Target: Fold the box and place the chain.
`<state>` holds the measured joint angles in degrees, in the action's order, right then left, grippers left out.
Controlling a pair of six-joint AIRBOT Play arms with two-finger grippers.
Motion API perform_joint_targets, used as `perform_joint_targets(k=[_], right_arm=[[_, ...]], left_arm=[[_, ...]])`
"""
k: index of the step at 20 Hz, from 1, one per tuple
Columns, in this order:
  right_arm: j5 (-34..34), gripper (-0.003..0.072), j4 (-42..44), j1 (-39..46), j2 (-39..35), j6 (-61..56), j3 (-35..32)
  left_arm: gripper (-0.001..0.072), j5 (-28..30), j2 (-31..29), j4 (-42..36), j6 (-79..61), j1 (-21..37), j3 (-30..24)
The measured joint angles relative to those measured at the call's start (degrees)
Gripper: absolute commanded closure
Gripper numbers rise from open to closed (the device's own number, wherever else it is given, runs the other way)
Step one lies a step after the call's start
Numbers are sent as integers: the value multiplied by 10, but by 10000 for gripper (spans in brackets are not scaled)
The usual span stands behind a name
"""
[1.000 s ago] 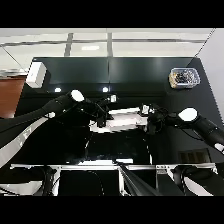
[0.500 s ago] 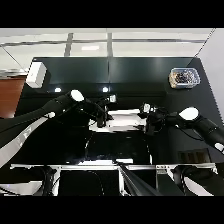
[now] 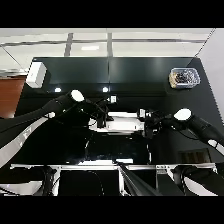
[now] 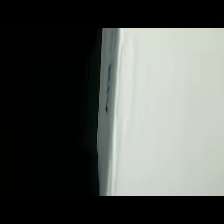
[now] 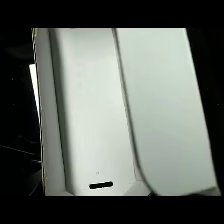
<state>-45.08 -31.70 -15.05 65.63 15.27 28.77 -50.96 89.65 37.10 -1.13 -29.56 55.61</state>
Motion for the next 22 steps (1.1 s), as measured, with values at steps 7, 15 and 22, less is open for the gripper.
perform_joint_targets(k=[7,15,22], right_arm=[[0,-19,-13,0,30,28,4],[-6,-19,-18,-15,60,35,21],[-5,-18,-23,-3,66,28,23]], left_arm=[[681,1,0,0,0,0,0],[681,0,2,-1,1,0,0],[681,3,2,-1,1,0,0]])
